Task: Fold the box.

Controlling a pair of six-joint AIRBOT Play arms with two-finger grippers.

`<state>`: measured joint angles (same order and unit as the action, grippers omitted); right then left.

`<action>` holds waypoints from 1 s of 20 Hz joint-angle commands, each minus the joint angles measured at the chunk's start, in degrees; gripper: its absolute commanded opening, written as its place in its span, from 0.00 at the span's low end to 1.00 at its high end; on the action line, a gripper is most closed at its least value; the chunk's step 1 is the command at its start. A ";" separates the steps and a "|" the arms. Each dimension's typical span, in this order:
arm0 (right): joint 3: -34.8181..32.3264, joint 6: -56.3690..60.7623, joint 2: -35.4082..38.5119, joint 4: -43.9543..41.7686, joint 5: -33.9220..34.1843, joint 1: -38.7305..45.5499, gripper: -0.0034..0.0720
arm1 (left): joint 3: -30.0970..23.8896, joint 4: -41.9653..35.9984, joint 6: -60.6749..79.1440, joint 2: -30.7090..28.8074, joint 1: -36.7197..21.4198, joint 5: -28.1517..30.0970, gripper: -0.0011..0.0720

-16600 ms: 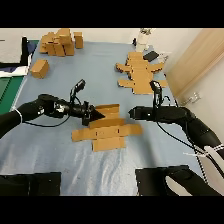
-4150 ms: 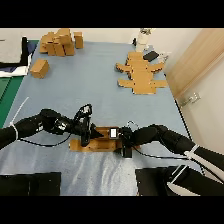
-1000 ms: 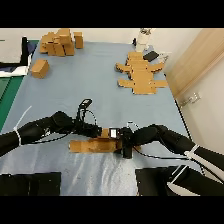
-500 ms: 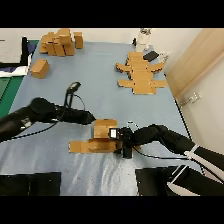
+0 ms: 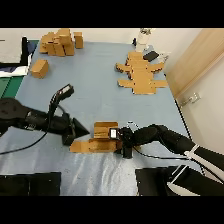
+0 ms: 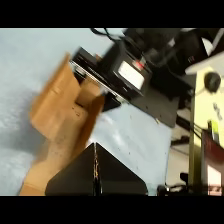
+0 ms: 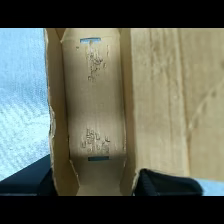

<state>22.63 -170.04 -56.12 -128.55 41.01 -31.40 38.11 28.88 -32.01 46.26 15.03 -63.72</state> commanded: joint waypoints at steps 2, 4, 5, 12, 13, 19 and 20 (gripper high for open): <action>0.02 0.02 0.00 0.15 0.02 -0.02 0.80 | -11.19 -0.33 18.23 -7.28 -6.29 -1.14 0.05; 0.02 0.02 0.00 0.28 0.00 -0.02 0.80 | -19.85 -7.67 29.83 -8.17 -7.89 10.01 0.96; 0.02 0.02 0.00 0.28 0.02 -0.02 0.80 | -23.15 -13.90 35.91 -8.09 -7.06 15.45 0.96; 0.02 0.02 0.00 0.37 0.02 -0.02 0.80 | -27.04 -20.68 59.12 -3.67 5.75 26.18 0.96; 0.02 0.02 0.00 0.37 0.02 -0.02 0.80 | -26.95 -20.44 60.61 -1.57 7.13 26.34 0.96; 0.02 0.02 0.00 0.37 0.02 -0.02 0.80 | -24.44 -18.75 60.19 4.52 10.29 31.08 0.96; 0.02 0.02 0.00 0.37 0.02 -0.02 0.80 | -23.98 -18.78 58.62 4.50 10.29 31.80 0.96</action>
<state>22.63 -170.04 -56.12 -128.18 41.04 -31.40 13.06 9.89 27.00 49.39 24.40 -34.48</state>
